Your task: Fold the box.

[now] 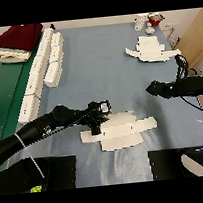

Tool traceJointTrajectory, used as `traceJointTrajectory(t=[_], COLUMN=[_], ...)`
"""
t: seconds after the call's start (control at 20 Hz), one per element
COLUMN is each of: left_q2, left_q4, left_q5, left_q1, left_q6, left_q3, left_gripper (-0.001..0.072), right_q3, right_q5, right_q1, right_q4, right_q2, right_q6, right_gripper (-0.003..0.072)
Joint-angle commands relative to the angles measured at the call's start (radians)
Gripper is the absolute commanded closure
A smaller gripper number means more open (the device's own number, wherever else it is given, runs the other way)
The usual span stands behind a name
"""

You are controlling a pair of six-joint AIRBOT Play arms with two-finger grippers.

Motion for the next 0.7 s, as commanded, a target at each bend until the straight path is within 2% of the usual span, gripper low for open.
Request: traceJointTrajectory(t=[0.0,0.2,0.5,0.6,0.65], left_q2=[-0.002,-0.002,-0.018,-0.028,-0.028], left_q4=[0.006,0.006,0.006,0.005,0.005], left_q5=[-0.040,-0.156,-0.165,-0.166,-0.166], left_q1=[-0.001,-0.002,-0.002,-0.002,-0.002], left_q6=[0.000,0.000,-0.062,-0.062,-0.062], left_q3=[-0.001,-0.001,-0.002,-0.002,-0.001], left_gripper=[0.0697,0.0697,0.0696,0.0696,0.0697], right_q3=[0.001,0.001,0.001,0.001,0.001], right_q5=[-0.001,-0.002,-0.002,-0.018,-0.031], right_q1=[0.000,0.000,0.000,0.000,0.000], right_q4=[0.000,0.000,0.001,0.004,0.004], right_q2=[0.000,0.000,0.000,0.000,0.000], right_q6=[0.002,0.005,0.005,0.005,0.005], right_gripper=[0.0219,0.0219,0.0221,0.0287,0.0288])
